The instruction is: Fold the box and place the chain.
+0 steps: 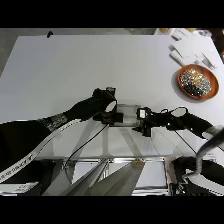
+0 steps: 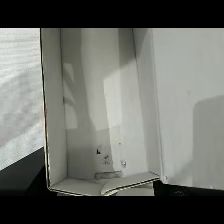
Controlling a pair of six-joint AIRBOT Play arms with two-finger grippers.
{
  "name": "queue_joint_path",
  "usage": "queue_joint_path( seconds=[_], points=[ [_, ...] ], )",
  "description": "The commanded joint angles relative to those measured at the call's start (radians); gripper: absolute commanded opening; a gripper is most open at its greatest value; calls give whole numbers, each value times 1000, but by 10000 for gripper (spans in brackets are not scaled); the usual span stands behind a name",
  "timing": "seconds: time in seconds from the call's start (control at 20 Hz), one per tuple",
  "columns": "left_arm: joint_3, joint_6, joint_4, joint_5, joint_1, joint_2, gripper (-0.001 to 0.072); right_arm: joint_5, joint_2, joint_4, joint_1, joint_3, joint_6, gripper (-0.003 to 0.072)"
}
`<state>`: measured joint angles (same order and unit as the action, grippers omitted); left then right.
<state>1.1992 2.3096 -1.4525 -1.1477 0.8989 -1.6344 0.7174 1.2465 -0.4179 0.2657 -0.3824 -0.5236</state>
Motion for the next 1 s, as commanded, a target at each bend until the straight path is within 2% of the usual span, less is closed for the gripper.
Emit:
queue_joint_path(
  seconds=[0.0,0.25,0.3,0.35,0.4,0.55,0.7,0.75,0.85,0.9,0.95],
  points=[
    [1,-5,0,0,0,0,6,1,-1,-1,0,0,-1,429],
    [1,-12,0,-2,-3,5,13,1,-1,-1,0,0,-1,429],
    [1,-44,0,-2,-5,11,91,1,-1,-1,0,0,-1,429],
    [1,-90,0,4,-8,24,231,1,-1,-1,0,0,-1,429],
    [1,-127,1,6,-15,40,279,1,-1,-1,0,0,-1,429],
    [1,-234,27,-4,-47,113,272,1,-1,-1,0,0,-1,429],
    [1,-400,48,-86,-108,205,275,1,-1,-1,0,0,-1,429],
    [0,-460,53,-120,-135,241,300,1,-1,-1,0,0,-1,429],
    [0,-619,60,-196,-194,317,541,1,-1,-1,0,0,-1,429],
    [0,-729,68,-234,-228,356,574,1,-1,-1,0,0,-1,429],
    [0,-886,88,-267,-269,398,574,1,-1,-1,0,0,-1,429]
  ],
)
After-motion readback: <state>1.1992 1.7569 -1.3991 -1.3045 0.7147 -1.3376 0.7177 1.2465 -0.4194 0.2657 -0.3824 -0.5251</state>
